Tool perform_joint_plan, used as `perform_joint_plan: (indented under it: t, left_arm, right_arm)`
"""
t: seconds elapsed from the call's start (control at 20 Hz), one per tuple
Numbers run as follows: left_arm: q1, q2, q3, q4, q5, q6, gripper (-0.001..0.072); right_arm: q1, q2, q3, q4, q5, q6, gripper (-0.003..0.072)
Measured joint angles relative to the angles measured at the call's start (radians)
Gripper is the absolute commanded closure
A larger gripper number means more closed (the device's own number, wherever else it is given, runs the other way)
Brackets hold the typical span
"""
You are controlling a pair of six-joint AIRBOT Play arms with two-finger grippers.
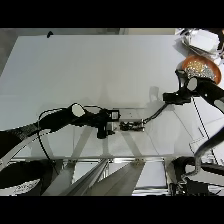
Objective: Fold the box and place the chain.
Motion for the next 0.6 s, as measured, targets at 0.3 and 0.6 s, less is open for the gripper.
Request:
perform_joint_plan:
  t: [0.3,0.6]
  left_arm:
    - [0.0,0.0,0.0,0.0,0.0,0.0,0.0397]
    - [0.0,0.0,0.0,0.0,0.0,0.0,0.0397]
  right_arm:
    - [0.0,-0.045,0.003,-0.005,0.03,0.002,0.0606]
    - [0.0,-0.014,-0.004,0.005,0.037,-0.043,0.0676]
